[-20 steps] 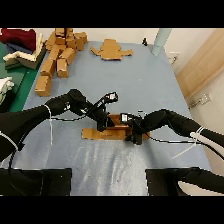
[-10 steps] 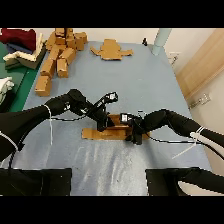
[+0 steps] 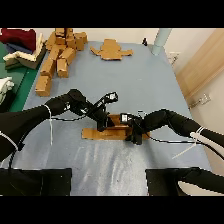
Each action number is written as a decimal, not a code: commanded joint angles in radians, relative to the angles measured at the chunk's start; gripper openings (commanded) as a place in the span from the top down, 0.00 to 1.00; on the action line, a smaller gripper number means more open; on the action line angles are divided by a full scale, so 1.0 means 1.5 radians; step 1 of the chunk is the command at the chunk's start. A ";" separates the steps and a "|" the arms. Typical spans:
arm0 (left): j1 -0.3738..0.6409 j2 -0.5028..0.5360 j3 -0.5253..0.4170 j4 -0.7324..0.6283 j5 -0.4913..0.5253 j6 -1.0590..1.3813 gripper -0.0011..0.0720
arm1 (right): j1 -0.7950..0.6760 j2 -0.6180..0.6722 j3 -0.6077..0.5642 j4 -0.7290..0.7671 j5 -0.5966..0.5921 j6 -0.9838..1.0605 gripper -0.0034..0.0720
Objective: Fold the box.
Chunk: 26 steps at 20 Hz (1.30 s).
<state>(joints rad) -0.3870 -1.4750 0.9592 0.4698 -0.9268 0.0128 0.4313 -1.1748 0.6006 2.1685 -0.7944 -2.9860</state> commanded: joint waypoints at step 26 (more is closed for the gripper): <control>0.021 0.105 -0.018 0.008 -0.302 -0.672 0.97 | 0.000 0.000 0.000 -0.002 0.000 0.000 0.24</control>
<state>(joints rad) -0.2802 -1.3190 0.9421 0.6285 -1.4021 -0.9260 0.4313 -1.1748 0.6006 2.1658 -0.7944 -2.9860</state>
